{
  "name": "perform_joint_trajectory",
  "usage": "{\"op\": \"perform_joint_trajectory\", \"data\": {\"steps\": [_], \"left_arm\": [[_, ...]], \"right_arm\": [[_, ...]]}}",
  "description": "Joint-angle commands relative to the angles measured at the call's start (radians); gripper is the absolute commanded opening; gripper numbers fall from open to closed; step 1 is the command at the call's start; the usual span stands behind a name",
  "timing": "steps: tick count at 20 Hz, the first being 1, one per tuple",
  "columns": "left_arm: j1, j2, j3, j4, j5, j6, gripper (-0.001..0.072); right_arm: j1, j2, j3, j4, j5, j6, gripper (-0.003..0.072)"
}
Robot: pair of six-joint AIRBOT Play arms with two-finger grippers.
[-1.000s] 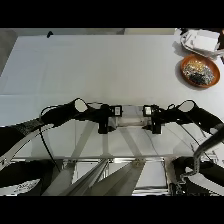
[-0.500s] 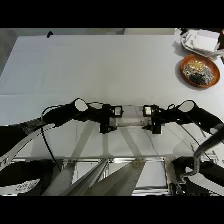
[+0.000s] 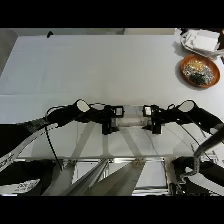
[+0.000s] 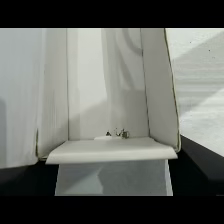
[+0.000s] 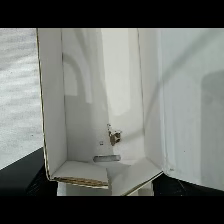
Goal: Fold the box and place the chain.
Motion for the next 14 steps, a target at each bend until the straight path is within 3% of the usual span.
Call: {"op": "perform_joint_trajectory", "data": {"steps": [1, 3, 6, 7, 10, 14], "left_arm": [[0.000, -0.002, 0.000, -0.010, 0.001, 0.013, 0.0691], [-0.001, -0.002, 0.000, -0.011, 0.000, 0.012, 0.0618], [0.000, -0.002, 0.000, -0.042, 0.001, 0.012, 0.0612], [-0.001, -0.002, 0.000, -0.049, 0.000, 0.012, 0.0559], [-0.001, -0.008, 0.000, -0.053, 0.000, 0.013, 0.0313], [0.000, -0.013, 0.000, -0.053, 0.000, 0.012, 0.0314]], "right_arm": [[0.000, 0.001, 0.000, 0.000, 0.000, 0.000, 0.0296], [0.000, 0.001, 0.001, 0.000, 0.000, 0.000, 0.0296], [0.000, 0.001, 0.000, 0.000, 0.000, 0.000, 0.0296], [0.000, 0.001, 0.000, 0.000, 0.000, 0.000, 0.0296], [0.000, 0.001, 0.001, 0.000, 0.000, 0.000, 0.0296], [0.000, 0.001, 0.001, 0.000, 0.000, 0.000, 0.0296]]}}
